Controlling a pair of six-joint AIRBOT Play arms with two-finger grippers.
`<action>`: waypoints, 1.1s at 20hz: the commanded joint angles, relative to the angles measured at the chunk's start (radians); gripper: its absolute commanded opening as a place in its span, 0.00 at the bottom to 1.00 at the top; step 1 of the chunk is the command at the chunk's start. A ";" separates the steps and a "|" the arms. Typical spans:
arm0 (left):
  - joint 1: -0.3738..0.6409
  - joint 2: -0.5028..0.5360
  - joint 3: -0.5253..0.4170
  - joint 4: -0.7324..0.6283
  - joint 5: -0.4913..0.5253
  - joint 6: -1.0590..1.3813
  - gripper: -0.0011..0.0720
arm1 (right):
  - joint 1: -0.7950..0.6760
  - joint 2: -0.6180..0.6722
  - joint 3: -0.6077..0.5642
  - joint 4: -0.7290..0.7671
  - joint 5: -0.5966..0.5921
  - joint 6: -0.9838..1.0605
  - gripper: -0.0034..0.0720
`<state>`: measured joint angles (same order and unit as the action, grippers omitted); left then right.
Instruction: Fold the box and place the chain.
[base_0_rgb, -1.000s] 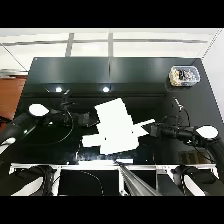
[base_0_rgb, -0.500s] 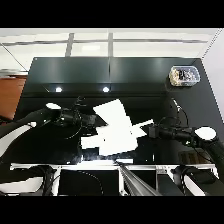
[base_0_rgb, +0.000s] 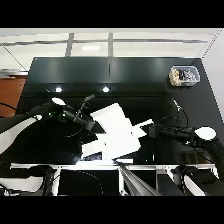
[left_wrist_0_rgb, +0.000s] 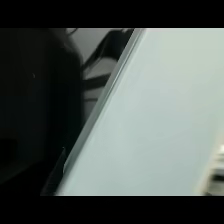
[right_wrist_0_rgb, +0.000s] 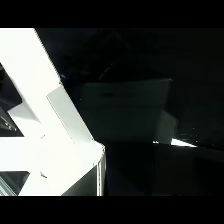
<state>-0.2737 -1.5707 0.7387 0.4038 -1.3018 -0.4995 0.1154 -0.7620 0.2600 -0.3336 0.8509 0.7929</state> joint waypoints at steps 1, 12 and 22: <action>-0.025 -0.003 0.008 0.037 0.008 0.026 0.57 | 0.001 0.001 0.000 0.000 -0.003 0.000 0.10; -0.036 0.000 0.010 0.039 -0.015 0.018 0.05 | -0.080 0.001 0.045 -0.073 0.101 0.000 0.98; -0.177 0.268 0.097 0.256 0.163 0.206 0.05 | -0.287 0.001 0.332 -0.472 0.434 -0.068 0.98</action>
<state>-0.3851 -1.4078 0.8234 0.5545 -1.2602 -0.3981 -0.1612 -0.7616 0.5571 -0.7204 1.2469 0.7734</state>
